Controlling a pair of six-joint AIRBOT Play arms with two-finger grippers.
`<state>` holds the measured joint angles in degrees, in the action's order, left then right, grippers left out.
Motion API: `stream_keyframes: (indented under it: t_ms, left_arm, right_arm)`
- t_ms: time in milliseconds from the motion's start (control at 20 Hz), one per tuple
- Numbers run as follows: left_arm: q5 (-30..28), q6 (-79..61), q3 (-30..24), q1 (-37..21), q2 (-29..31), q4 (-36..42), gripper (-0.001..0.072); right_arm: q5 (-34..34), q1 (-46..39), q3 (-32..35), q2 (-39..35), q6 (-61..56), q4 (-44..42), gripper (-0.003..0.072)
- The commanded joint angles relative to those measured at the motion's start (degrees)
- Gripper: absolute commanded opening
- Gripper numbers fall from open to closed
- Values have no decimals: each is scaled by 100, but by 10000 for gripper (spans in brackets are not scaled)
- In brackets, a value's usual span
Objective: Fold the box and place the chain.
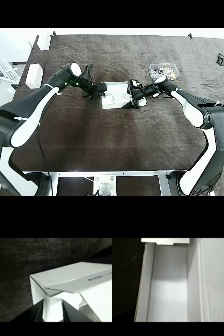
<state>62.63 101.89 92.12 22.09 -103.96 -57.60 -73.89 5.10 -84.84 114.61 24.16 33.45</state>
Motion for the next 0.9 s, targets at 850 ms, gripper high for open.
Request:
stream_keyframes:
  t_ms: [850]
  left_arm:
    - [704,101,332,52,-90,-289,280]
  right_arm:
    - [-13,7,2,2,4,2,592]
